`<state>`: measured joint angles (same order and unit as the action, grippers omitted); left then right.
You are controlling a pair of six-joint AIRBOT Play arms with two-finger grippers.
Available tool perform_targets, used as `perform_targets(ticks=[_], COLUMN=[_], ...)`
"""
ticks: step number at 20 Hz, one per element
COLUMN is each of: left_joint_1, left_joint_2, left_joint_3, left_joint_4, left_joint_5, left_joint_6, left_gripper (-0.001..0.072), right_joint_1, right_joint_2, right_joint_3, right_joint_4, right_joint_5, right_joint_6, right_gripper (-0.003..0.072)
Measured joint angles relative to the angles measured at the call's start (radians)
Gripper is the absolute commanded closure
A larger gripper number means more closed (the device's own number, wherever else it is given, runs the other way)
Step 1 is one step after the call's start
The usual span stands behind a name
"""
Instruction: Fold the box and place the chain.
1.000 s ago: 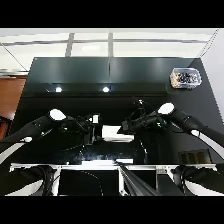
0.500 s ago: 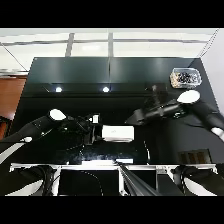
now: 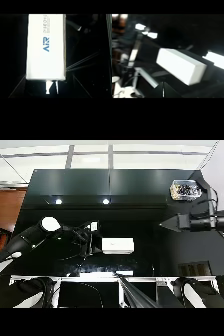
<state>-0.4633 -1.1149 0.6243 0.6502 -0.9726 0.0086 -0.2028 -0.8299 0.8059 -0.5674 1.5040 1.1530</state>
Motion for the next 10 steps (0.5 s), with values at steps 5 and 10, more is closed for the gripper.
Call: perform_targets(ticks=[5,10], left_joint_1=[-0.107,-0.209], left_joint_2=[-0.034,-0.155], left_joint_3=[0.097,0.187], left_joint_4=[0.045,0.059], left_joint_5=[0.043,0.092], left_joint_6=[-0.151,-0.269], left_gripper=[-0.0001,-0.0001], right_joint_1=[-0.067,-0.080], right_joint_2=[0.019,0.022], right_joint_3=[0.000,0.000], right_joint_4=[-0.068,-0.086], right_joint_5=[-0.024,-0.044], right_joint_6=[0.004,0.006], right_gripper=[0.0674,0.0674])
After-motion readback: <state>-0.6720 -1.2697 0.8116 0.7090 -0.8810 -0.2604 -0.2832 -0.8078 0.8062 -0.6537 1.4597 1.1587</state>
